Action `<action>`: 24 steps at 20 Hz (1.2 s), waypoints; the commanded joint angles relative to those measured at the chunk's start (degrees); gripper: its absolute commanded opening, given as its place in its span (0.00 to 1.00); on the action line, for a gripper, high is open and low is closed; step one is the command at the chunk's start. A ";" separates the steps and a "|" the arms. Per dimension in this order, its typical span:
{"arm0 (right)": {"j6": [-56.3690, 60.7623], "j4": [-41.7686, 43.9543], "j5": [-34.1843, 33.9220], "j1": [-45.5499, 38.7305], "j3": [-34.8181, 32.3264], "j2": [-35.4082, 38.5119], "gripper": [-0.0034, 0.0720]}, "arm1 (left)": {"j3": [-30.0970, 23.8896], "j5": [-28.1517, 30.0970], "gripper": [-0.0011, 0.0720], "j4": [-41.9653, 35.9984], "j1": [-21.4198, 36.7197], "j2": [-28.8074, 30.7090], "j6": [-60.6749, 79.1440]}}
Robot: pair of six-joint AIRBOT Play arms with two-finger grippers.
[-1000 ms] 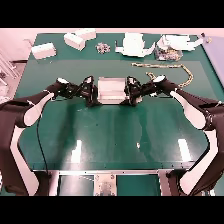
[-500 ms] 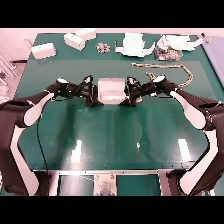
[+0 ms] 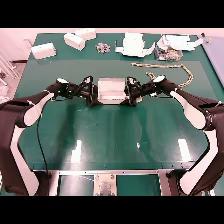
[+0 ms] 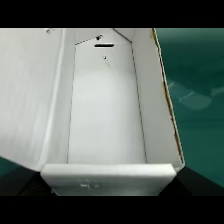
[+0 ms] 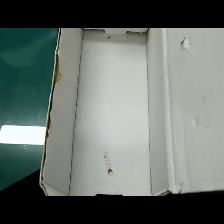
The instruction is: Fold the box and place the chain.
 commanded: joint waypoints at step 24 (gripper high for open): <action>0.02 0.02 0.02 0.04 0.02 0.00 0.82 | 0.02 0.68 0.66 0.48 0.00 -0.79 1.20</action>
